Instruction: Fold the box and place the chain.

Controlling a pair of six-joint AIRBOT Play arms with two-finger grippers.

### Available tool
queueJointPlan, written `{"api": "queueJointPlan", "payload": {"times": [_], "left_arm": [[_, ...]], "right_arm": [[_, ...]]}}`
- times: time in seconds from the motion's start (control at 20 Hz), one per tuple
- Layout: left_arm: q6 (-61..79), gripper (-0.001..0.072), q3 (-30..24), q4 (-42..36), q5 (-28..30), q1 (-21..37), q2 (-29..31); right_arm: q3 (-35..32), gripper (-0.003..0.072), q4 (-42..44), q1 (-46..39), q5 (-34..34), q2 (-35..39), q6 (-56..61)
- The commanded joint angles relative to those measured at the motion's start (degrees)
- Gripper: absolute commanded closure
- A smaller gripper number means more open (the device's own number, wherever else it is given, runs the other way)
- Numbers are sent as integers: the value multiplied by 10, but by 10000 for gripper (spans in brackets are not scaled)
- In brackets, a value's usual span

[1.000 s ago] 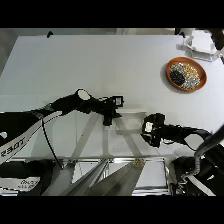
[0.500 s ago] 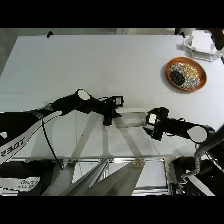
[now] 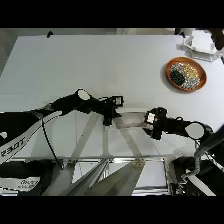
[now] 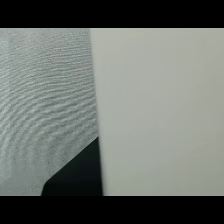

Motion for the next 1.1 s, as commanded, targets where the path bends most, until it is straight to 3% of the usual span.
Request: {"api": "queueJointPlan", "payload": {"times": [0.0,0.25,0.85,1.05], "left_arm": [[0,697,0,0,0,0,0],[0,697,0,0,0,0,0],[0,697,0,0,0,0,0],[0,697,0,0,0,0,0]], "right_arm": [[4,-12,30,-47,61,-9,-61],[5,-11,93,-63,70,-38,-149],[30,-8,132,-90,76,-92,-219],[30,30,157,-90,83,-104,-263]]}}
